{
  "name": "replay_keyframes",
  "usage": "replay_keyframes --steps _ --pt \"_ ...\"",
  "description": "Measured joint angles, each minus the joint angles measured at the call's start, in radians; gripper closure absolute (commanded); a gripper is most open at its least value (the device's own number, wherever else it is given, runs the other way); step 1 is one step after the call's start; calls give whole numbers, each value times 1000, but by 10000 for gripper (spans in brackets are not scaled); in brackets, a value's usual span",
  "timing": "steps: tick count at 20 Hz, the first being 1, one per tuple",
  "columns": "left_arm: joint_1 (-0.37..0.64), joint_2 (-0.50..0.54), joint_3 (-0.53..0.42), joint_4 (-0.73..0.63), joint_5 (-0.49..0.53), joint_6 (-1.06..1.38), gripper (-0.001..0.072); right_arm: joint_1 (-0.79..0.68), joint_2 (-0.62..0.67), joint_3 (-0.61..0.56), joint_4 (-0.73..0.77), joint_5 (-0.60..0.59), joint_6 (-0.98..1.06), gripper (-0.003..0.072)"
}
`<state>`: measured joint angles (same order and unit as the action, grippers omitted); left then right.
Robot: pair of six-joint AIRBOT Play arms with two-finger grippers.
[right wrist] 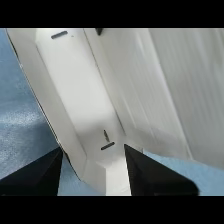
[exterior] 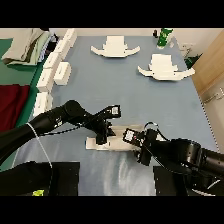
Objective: Fold the box.
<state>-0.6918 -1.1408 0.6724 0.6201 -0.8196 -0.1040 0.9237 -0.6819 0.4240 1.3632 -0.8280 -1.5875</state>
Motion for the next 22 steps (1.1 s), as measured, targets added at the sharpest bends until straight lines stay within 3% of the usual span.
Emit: replay_keyframes --steps 2,3,13,18,22 --pt "0 0 0 0 0 0 694 0 13 0 -24 -20 53 81" --pt "0 0 0 0 0 0 694 0 17 0 -35 -27 78 -25" --pt "0 0 0 0 1 0 694 -11 27 0 -134 -85 226 -34" --pt "0 0 0 0 1 0 694 -52 28 -1 -108 -56 60 -34" --pt "0 0 0 0 2 0 694 -211 28 -1 113 5 -248 -34"
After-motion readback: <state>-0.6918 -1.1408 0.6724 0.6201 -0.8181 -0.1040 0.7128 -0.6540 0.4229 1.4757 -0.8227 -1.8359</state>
